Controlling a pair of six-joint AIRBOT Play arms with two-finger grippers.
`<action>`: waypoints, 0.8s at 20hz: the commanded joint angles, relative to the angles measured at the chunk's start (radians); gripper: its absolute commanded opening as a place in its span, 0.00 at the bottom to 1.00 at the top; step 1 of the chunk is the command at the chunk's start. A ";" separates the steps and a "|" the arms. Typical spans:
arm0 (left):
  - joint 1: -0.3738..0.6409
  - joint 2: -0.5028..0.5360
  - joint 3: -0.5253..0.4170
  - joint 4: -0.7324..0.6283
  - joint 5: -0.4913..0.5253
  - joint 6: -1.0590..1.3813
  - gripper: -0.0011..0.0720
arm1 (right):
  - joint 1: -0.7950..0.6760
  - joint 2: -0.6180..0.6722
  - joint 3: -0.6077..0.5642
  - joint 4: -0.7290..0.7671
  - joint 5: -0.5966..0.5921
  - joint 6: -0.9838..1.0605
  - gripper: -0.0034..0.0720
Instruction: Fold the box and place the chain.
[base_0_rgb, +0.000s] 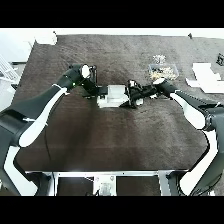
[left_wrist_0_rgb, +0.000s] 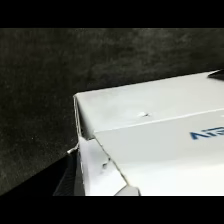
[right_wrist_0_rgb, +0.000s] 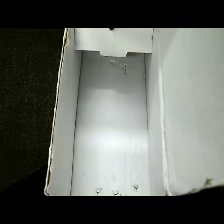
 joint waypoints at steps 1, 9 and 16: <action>0.000 -0.001 0.033 -0.008 -0.039 -0.003 0.59 | 0.000 0.000 0.000 -0.001 0.000 0.000 0.81; 0.000 -0.001 0.040 0.029 -0.087 -0.024 0.59 | 0.000 0.000 0.000 -0.001 0.000 0.000 0.82; 0.000 -0.044 0.041 0.018 -0.059 -0.024 0.59 | 0.000 0.000 0.000 -0.001 0.000 0.000 0.82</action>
